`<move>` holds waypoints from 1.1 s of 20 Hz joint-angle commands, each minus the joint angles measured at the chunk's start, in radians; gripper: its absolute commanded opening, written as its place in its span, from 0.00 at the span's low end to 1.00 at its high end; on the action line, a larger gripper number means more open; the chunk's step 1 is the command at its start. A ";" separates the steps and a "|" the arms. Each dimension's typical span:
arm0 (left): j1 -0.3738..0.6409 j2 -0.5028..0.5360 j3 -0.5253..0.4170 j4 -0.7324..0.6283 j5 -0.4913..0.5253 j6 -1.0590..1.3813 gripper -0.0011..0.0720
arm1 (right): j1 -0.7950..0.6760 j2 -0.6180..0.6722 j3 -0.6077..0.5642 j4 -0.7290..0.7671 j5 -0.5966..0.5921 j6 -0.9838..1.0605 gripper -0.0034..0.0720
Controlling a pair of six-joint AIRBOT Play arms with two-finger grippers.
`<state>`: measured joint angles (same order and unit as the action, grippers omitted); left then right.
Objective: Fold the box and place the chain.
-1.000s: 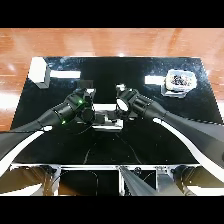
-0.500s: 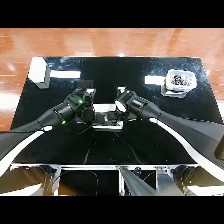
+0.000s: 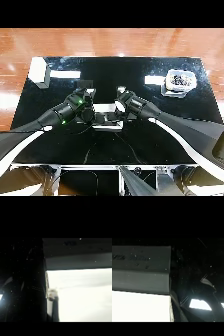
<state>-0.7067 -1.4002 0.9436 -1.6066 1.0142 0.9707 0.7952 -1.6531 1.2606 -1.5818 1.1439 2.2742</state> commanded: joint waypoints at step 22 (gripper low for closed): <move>0.000 0.000 0.000 -0.003 -0.002 0.000 0.04 | 0.000 0.020 0.000 0.032 0.023 -0.050 0.63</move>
